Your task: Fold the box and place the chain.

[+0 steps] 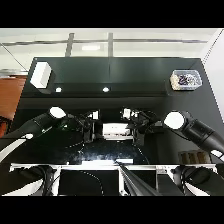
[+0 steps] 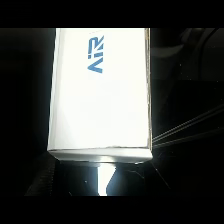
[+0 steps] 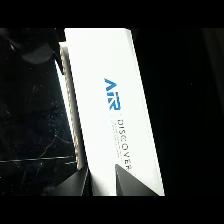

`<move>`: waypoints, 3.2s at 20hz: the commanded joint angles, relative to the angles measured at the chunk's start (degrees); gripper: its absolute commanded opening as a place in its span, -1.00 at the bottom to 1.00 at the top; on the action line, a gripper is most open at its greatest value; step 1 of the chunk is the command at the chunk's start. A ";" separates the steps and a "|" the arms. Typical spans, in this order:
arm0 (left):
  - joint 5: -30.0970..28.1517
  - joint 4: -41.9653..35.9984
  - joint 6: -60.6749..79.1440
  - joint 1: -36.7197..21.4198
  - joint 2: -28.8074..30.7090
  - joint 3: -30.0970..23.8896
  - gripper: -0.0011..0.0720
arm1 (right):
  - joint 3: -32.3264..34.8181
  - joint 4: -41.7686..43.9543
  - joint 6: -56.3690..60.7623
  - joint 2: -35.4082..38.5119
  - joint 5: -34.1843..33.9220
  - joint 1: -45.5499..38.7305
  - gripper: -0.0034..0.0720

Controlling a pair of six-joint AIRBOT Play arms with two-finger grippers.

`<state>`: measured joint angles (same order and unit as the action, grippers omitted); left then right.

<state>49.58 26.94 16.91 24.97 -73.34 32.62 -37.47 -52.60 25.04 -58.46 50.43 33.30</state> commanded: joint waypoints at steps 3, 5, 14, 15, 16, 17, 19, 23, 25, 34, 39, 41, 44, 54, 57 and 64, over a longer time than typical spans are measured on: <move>0.02 0.02 0.02 0.02 -0.02 0.04 0.13 | -0.48 0.11 0.50 0.11 0.66 0.04 -0.36; 0.02 0.02 0.02 0.02 -0.02 0.04 0.13 | -0.48 0.11 0.76 0.11 0.66 0.04 -0.36; 0.02 0.02 0.02 0.02 -0.02 0.04 0.13 | -0.48 1.36 0.94 0.11 0.83 0.02 -0.36; 0.02 0.02 0.02 0.02 -0.02 0.04 0.13 | -0.46 1.38 0.94 0.11 0.83 0.02 -0.36; 0.02 0.02 0.02 0.02 -0.02 0.04 0.13 | -0.46 1.38 0.94 0.11 0.83 0.04 -0.36; 0.02 0.02 0.02 0.02 -0.02 0.04 0.13 | -0.42 1.38 0.94 0.09 0.81 0.02 -0.36; 0.02 0.02 0.02 0.02 -0.02 0.04 0.13 | -0.17 1.36 0.94 0.02 0.59 0.02 -0.36; 0.02 0.02 0.02 0.02 -0.02 0.04 0.13 | -0.04 1.38 0.94 -0.70 0.52 0.04 -0.37; 0.02 0.02 0.02 0.02 -0.02 0.04 0.13 | 0.00 1.38 0.94 -0.81 0.52 0.04 -0.37; 0.02 0.02 0.02 0.02 -0.02 0.04 0.13 | -0.96 1.38 5.77 -1.25 3.32 -0.35 -0.37; 0.02 0.02 0.02 0.02 -0.02 0.04 0.13 | -1.20 1.46 11.39 1.95 6.84 -3.21 -0.37; 0.02 0.02 0.02 0.02 -0.02 0.04 0.13 | -1.20 1.75 16.02 3.52 9.20 -5.01 -0.43; 0.00 0.02 0.02 0.02 -0.02 0.04 0.13 | -0.98 3.96 25.86 3.89 12.31 -7.37 -0.84; 0.00 0.02 0.02 0.02 -0.02 0.04 0.13 | 0.55 28.52 31.15 -11.34 9.92 -7.34 -0.84; 0.00 0.02 0.02 0.02 -0.02 0.04 0.13 | 0.55 28.39 31.15 -14.97 9.40 -7.37 -0.84; 0.00 0.02 0.02 0.02 -0.02 0.04 0.13 | 0.52 26.62 31.36 -16.15 7.08 -7.37 -0.84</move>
<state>49.60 27.00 16.97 24.97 -73.34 32.62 -36.99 -25.26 56.36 -74.02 58.85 25.96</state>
